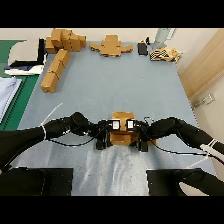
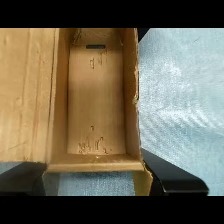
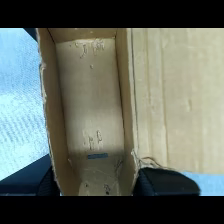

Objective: Fold the box.

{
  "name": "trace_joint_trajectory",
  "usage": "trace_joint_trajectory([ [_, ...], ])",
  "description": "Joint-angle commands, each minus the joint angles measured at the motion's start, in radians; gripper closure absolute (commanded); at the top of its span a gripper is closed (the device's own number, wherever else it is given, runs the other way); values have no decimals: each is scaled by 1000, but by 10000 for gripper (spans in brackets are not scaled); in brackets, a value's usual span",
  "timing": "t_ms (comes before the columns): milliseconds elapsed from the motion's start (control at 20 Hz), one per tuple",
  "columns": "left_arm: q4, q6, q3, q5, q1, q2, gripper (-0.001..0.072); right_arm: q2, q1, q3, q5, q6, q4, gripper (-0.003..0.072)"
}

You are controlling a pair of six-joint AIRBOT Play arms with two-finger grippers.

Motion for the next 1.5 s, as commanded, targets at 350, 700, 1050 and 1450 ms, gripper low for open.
trace_joint_trajectory([
  [350, 5, 0, 1, -9, -2, 0, 122, 1, -1, 0, 0, 0, 0, 177],
  [700, 5, 0, 1, -9, -2, 0, 120, 1, -1, 0, 0, 0, 0, 177],
  [1050, 4, 0, 1, -9, -2, 0, 120, 1, -1, 0, 0, 0, 0, 177],
  [1450, 5, 0, 1, -9, -2, 0, 120, 1, -1, 0, -31, 1, 2, 177],
])
